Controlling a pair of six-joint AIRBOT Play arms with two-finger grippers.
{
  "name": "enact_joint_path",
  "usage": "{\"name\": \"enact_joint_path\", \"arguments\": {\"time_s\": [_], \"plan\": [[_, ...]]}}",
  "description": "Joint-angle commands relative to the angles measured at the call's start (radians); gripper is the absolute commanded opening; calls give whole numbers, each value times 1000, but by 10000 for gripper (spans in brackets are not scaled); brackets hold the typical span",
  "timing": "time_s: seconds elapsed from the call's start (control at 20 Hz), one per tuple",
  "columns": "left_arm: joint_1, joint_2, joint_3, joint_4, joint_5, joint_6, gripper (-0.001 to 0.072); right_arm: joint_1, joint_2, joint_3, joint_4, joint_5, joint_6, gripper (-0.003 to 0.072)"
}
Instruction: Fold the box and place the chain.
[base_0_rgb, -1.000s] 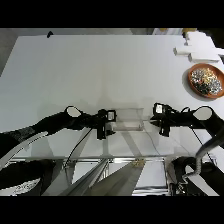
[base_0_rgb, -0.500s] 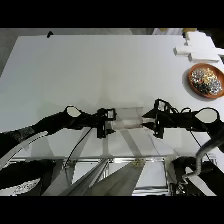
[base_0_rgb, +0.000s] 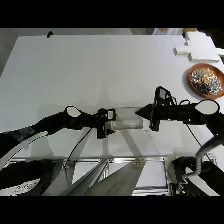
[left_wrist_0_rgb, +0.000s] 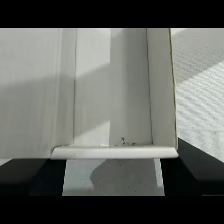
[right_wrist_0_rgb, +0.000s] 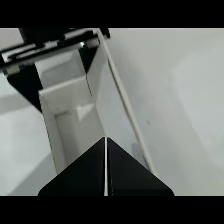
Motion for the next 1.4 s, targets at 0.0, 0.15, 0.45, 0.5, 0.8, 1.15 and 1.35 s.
{"name": "enact_joint_path", "arguments": {"time_s": [0.0, 0.15, 0.45, 0.5, 0.8, 1.15, 1.35], "plan": [[0, 0, 0, 0, 0, 0, 167, 70, -147, 53, 61, -135, 49, 18], [0, 0, 0, 0, 0, 0, 167, 63, -231, 55, 31, -292, 196, 18], [0, 0, 0, 0, 0, 0, 167, 39, -308, 55, -318, -237, 407, 18], [0, 0, 0, 0, 0, 0, 167, 39, -296, 55, -317, -212, 408, 18], [0, 0, 0, 0, 0, 0, 167, 38, -26, 55, -463, -164, 328, 18], [0, 0, 0, 0, 0, 0, 167, 39, 27, -10, -598, 57, -153, 243], [0, 0, 0, 0, 0, 0, 167, 39, 27, -89, -476, -35, -225, 192]]}}
